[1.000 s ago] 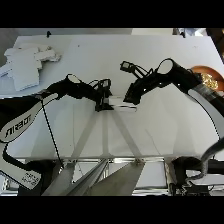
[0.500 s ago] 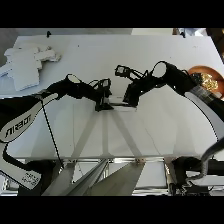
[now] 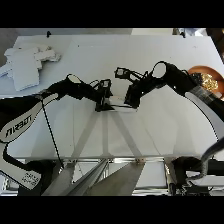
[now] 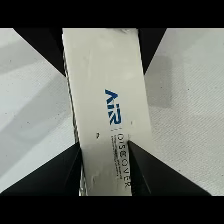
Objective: Fold the box and place the chain.
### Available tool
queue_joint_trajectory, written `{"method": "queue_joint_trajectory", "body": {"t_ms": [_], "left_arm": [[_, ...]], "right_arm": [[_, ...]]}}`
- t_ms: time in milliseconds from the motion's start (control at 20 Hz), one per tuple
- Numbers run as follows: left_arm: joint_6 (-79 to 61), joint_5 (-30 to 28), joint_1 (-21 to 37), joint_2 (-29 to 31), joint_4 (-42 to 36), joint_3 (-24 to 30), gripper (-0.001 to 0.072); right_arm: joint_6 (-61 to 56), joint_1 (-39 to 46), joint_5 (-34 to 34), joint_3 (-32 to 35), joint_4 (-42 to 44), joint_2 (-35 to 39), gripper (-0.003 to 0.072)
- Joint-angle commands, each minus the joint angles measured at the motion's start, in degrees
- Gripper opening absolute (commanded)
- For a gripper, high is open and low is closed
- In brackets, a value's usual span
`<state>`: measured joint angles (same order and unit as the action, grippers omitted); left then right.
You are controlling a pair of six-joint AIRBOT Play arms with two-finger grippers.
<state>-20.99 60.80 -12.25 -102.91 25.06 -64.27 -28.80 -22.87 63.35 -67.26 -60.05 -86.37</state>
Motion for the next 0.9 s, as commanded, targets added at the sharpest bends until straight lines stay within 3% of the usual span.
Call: {"method": "queue_joint_trajectory", "body": {"t_ms": [0,400,450,500,750,850], "left_arm": [[0.0,-0.2,0.0,0.0,0.0,0.0,0.0344],[0.0,-0.2,0.0,0.0,0.0,0.0,0.0344],[0.0,-0.2,0.0,0.0,0.0,0.0,0.0344],[0.0,-0.2,0.0,0.0,0.0,0.0,0.0344],[0.0,-0.2,0.0,0.0,0.0,0.0,0.0344],[0.0,-0.2,0.0,0.0,0.0,0.0,0.0344]], "right_arm": [[-2.8,0.0,-3.7,0.0,-2.2,-0.3,0.0292],[-4.4,0.0,-4.2,0.8,-3.2,-1.6,0.0296],[-4.4,0.0,-4.0,0.8,-3.2,-1.6,0.0317],[-4.4,0.0,-3.8,0.8,-3.2,-1.6,0.0391],[-4.3,0.0,-1.2,0.8,-3.2,-0.3,0.0423],[-4.3,0.0,-1.7,0.8,-3.1,1.5,0.0521]]}}
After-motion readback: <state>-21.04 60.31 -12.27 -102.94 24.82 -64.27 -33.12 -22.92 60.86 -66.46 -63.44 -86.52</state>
